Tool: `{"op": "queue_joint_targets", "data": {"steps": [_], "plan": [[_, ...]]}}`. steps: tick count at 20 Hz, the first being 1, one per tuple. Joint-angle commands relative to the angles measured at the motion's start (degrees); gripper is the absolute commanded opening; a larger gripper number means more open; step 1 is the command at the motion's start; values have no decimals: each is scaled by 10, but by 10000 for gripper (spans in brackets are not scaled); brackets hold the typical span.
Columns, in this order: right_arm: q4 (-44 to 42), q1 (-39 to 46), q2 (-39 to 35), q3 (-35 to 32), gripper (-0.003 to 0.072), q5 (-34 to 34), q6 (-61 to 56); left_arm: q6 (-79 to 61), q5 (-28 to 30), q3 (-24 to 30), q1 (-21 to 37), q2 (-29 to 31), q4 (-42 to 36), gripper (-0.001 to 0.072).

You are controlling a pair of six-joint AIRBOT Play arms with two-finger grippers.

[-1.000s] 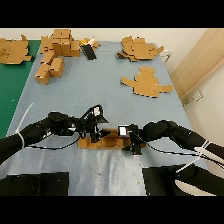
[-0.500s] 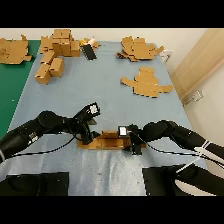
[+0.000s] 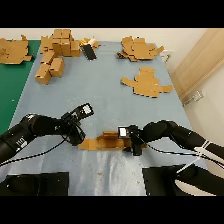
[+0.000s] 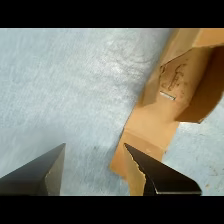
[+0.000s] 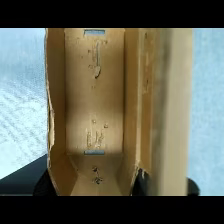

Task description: Fold the box.

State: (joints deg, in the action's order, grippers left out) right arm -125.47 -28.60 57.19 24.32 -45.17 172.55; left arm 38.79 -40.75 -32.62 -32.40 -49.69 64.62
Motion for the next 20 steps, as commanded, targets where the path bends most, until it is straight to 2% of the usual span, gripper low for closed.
{"op": "queue_joint_targets", "data": {"steps": [1,3,8,10,11,12,13,15,17,19,20], "plan": [[28,-13,0,0,559,-8,0,33,-4,-1,3,4,30,566],[32,-19,0,0,519,-8,0,33,-4,-1,15,4,31,566],[31,-19,0,0,520,-3,0,34,-19,-1,30,4,31,566],[31,-19,0,0,520,-3,0,78,-40,0,30,4,31,563],[31,-19,0,0,520,-3,0,106,-59,-1,30,4,31,452],[31,-19,0,0,519,-3,0,137,-92,-1,28,4,30,84],[31,-19,0,0,520,-3,0,152,-129,0,26,4,25,9],[31,-19,0,0,520,-3,0,224,-198,0,15,3,-33,9],[31,-19,0,0,520,-4,0,218,-217,11,-12,4,-167,8],[31,-19,0,0,520,-4,0,205,-162,32,-73,5,-285,9],[31,-19,0,0,520,-5,0,212,-96,45,-112,5,-333,8]]}}
